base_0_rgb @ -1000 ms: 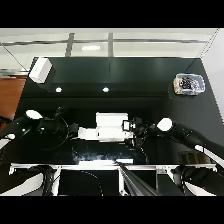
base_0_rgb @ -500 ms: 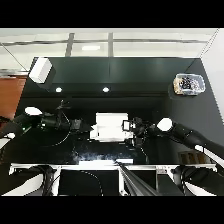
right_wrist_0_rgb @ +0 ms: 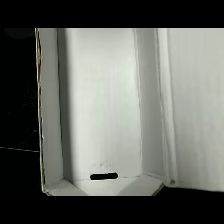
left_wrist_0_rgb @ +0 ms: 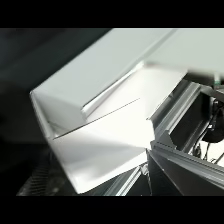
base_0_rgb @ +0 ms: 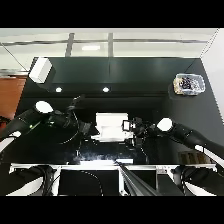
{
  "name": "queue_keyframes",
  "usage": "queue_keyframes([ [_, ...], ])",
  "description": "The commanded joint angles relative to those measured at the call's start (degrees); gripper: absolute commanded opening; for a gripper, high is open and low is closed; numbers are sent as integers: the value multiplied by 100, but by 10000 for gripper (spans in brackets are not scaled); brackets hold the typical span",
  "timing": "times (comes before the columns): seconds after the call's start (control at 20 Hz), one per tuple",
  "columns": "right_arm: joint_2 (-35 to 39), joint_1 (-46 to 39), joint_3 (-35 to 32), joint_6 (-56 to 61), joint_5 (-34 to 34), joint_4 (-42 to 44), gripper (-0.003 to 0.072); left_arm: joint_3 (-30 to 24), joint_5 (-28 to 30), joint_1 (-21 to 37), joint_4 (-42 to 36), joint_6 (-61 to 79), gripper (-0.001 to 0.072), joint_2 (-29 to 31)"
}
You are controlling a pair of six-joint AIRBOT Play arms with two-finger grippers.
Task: Fold the box and place the chain.
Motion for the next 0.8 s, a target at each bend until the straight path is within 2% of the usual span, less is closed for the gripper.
queue_keyframes([
  [0.0,-4,2,-2,2,0,0,182,354,332,-479,450,-809,544,0],
  [0.35,-4,2,-2,2,0,0,181,605,903,-1119,1322,-2651,534,-2],
  [0.6,-4,2,-2,2,0,0,181,608,1329,-1698,2463,-4122,531,-2],
  [0.75,-4,2,-2,2,-2,0,182,608,1379,-1989,3217,-4970,531,-4],
])
